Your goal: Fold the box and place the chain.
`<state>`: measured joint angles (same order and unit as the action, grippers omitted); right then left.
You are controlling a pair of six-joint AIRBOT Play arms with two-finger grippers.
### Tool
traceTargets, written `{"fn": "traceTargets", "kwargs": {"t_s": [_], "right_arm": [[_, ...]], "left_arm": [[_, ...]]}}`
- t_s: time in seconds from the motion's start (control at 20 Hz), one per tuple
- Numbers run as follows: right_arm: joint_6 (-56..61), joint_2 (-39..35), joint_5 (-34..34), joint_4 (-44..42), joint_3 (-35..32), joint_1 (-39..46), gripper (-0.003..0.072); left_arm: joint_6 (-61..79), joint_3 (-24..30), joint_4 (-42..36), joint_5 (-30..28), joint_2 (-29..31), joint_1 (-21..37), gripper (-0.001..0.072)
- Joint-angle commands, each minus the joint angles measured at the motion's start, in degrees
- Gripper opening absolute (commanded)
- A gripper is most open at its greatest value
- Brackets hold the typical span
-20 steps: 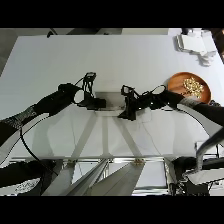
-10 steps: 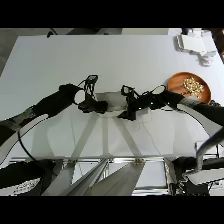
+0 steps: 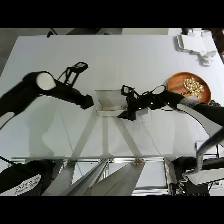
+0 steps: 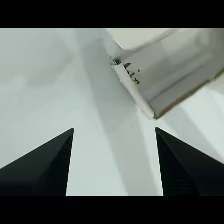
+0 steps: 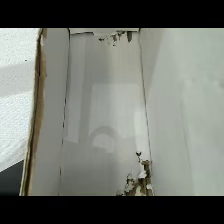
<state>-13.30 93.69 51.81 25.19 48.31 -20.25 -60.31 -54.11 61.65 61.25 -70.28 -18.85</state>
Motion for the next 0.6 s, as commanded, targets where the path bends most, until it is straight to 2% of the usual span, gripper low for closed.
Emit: {"fn": "traceTargets", "kwargs": {"t_s": [0.0, 0.05, 0.1, 0.35, 0.55], "right_arm": [[-0.02, 0.0, 0.07, 0.02, -0.02, -0.02, 0.0566], [-0.02, 0.0, 0.04, 0.02, -0.02, -0.02, 0.0566], [-0.02, 0.0, 0.04, 0.02, -0.02, -0.02, 0.0566], [-0.02, 0.0, 0.07, 0.02, -0.02, -0.02, 0.0566], [-0.02, 0.0, 0.04, 0.02, -0.02, -0.02, 0.0566]], "left_arm": [[39.26, 1.66, -16.06, 3.37, -0.17, 9.11, 0.0587], [48.28, 2.21, -20.22, 3.96, -1.64, 11.26, 0.0679], [55.45, 2.25, -23.12, 4.79, -3.58, 12.68, 0.0695], [83.8, 2.25, -29.97, 6.1, -16.79, 13.35, 0.0697], [89.09, 2.12, -35.04, 6.84, -24.59, 13.29, 0.0698]]}}
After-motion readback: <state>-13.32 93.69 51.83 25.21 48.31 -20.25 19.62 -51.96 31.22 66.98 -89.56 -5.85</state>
